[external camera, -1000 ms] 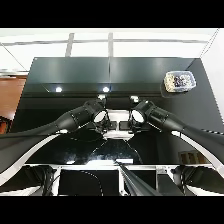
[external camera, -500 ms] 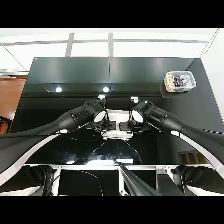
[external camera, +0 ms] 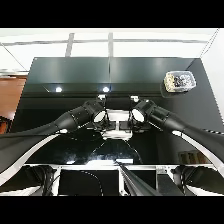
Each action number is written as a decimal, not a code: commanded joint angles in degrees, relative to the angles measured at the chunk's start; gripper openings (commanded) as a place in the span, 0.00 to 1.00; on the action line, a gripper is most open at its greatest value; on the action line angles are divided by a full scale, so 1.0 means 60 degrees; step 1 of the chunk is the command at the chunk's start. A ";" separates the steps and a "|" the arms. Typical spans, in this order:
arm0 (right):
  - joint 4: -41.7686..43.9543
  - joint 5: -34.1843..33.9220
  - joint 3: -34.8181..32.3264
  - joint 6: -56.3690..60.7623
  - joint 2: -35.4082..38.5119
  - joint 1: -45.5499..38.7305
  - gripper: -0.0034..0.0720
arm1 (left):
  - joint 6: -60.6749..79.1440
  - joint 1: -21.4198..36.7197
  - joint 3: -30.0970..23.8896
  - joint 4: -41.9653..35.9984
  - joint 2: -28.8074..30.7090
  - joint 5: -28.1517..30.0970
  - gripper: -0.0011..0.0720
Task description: Fold the box and place the chain.
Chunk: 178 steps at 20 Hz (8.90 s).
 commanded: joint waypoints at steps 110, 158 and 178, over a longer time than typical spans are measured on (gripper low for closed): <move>0.6087 0.2484 0.5442 -0.8236 0.4175 -0.3333 0.05 | -0.0018 0.0007 0.0004 -0.0040 -0.0004 0.0277 0.05; 0.3836 0.1177 -0.1588 -0.7238 0.5523 -0.5005 0.49 | 0.2204 -0.0171 0.0659 -0.0025 0.1366 -0.0321 0.91; 0.3388 0.0674 -0.1588 -0.7184 0.5523 -0.5005 0.49 | 2.3110 0.5377 -0.5209 -0.8874 0.4554 0.1381 0.99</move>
